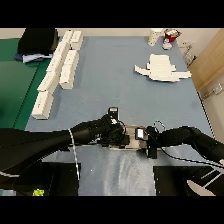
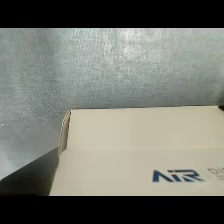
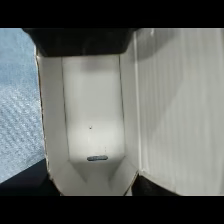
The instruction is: Fold the box.
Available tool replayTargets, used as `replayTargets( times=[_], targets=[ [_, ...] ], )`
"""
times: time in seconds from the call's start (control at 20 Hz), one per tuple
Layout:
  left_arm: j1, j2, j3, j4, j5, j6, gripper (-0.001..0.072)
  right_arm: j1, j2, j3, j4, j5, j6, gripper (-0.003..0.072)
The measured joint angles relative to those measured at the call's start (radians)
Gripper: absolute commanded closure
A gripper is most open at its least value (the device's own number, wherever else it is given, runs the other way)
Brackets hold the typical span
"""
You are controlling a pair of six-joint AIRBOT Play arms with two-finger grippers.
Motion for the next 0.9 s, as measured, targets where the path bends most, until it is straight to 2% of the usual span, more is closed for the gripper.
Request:
replayTargets(
  times=[0.4, 0.45, 0.5, 0.9],
  targets=[
    [0.002, 0.002, 0.026, 0.039, -0.079, 0.000, 0.0251, 0.000, 0.000, 0.000, 0.000, 0.000, 0.002, 0.0171],
    [0.002, 0.002, 0.030, 0.045, -0.086, -0.001, 0.0400, 0.000, 0.000, 0.000, 0.000, 0.000, 0.003, 0.0171],
    [0.002, 0.002, 0.033, 0.051, -0.094, -0.004, 0.0480, 0.000, 0.000, 0.000, 0.000, 0.000, 0.003, 0.0171],
    [0.002, 0.000, 0.040, 0.072, -0.071, -0.017, 0.0484, 0.000, 0.000, 0.000, 0.000, 0.000, 0.005, 0.0171]
  ],
)
